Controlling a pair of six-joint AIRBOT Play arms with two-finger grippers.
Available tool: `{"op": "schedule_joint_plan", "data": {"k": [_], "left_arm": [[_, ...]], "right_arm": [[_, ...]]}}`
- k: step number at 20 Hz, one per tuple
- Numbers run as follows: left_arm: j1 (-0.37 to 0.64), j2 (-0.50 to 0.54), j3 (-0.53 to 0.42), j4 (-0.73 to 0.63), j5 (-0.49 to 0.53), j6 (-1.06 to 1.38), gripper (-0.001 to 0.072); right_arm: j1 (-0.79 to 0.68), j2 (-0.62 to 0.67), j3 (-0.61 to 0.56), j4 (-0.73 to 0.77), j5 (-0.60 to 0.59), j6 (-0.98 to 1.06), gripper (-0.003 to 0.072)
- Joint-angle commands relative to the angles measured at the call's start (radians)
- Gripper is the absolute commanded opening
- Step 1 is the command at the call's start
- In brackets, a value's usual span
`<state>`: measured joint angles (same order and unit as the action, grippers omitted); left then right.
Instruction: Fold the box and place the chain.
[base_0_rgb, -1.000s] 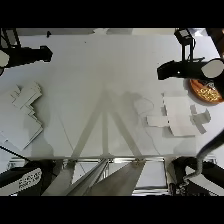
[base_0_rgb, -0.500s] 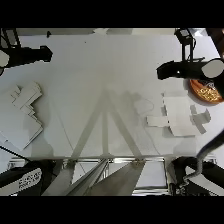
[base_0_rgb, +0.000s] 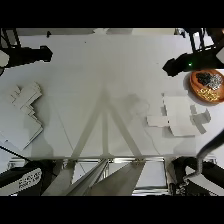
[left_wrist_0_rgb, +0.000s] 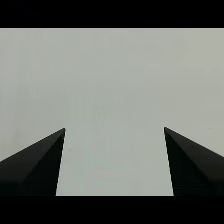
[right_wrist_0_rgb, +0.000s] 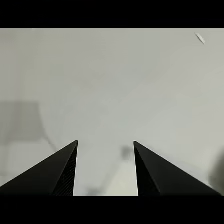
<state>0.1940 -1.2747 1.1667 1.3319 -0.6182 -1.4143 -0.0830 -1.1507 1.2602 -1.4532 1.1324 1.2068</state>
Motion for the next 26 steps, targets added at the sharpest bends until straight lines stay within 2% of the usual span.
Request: {"op": "schedule_joint_plan", "data": {"k": [1, 2, 5, 9, 10, 13, 21, 26], "left_arm": [[0.0, 0.0, 0.001, 0.0, 0.0, 0.0, 0.0698], [0.0, 0.0, 0.001, 0.0, 0.0, 0.0, 0.0698], [0.0, 0.0, 0.001, 0.0, 0.0, 0.0, 0.0698], [0.0, 0.0, 0.001, 0.0, 0.0, 0.0, 0.0698], [0.0, 0.0, 0.001, 0.0, 0.0, 0.0, 0.0698], [0.0, 0.0, 0.001, 0.0, 0.0, 0.0, 0.0698], [0.0, 0.0, 0.001, 0.0, 0.0, 0.0, 0.0698], [0.0, 0.0, 0.001, 0.0, 0.0, 0.0, 0.0698]], "right_arm": [[-0.004, -0.008, 0.05, -0.415, 0.309, 0.113, 0.0396], [-0.022, -0.016, 0.05, -0.44, 0.375, 0.106, 0.0396], [-0.14, -0.044, 0.05, -0.396, 0.5, 0.102, 0.041], [-0.312, -0.047, 0.049, -0.327, 0.575, 0.06, 0.042], [-0.346, -0.047, 0.044, -0.317, 0.577, 0.049, 0.0474], [-0.415, -0.047, -0.001, -0.303, 0.563, 0.01, 0.0479], [-0.488, -0.047, -0.208, -0.293, 0.396, -0.005, 0.0479], [-0.512, -0.086, -0.262, -0.254, 0.334, -0.007, 0.0477]]}}
